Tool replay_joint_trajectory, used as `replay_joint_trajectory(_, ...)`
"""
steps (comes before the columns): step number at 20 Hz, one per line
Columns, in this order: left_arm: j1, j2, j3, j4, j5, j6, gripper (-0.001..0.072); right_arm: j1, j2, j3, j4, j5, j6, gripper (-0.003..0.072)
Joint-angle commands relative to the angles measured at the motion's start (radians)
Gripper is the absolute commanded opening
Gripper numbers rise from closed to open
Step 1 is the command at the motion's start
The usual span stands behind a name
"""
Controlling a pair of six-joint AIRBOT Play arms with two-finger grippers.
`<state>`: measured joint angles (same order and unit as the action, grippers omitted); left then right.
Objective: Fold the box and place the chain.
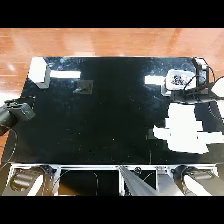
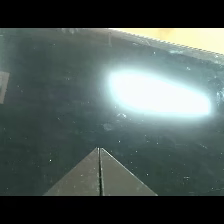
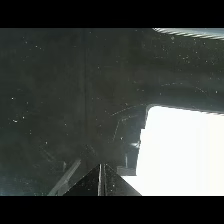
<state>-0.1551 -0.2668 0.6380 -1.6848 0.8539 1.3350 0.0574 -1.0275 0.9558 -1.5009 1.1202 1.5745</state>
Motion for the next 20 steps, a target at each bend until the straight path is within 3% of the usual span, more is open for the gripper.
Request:
replay_joint_trajectory(1,0.001,0.001,0.000,0.000,0.000,0.000,0.0019,0.000,0.000,0.000,0.000,0.000,0.000,0.0035)
replay_joint_trajectory(13,0.001,0.001,0.000,0.001,-0.010,0.000,0.0019,0.000,0.000,0.000,0.000,0.000,0.000,0.0035)
replay_joint_trajectory(18,0.002,-0.060,-0.025,0.006,-0.156,-0.004,0.0018,0.000,0.000,0.000,0.001,-0.003,0.000,0.0035)
replay_joint_trajectory(20,0.002,-0.133,-0.043,0.009,-0.198,-0.003,0.0019,0.000,0.000,0.000,0.005,-0.067,0.000,0.0035)
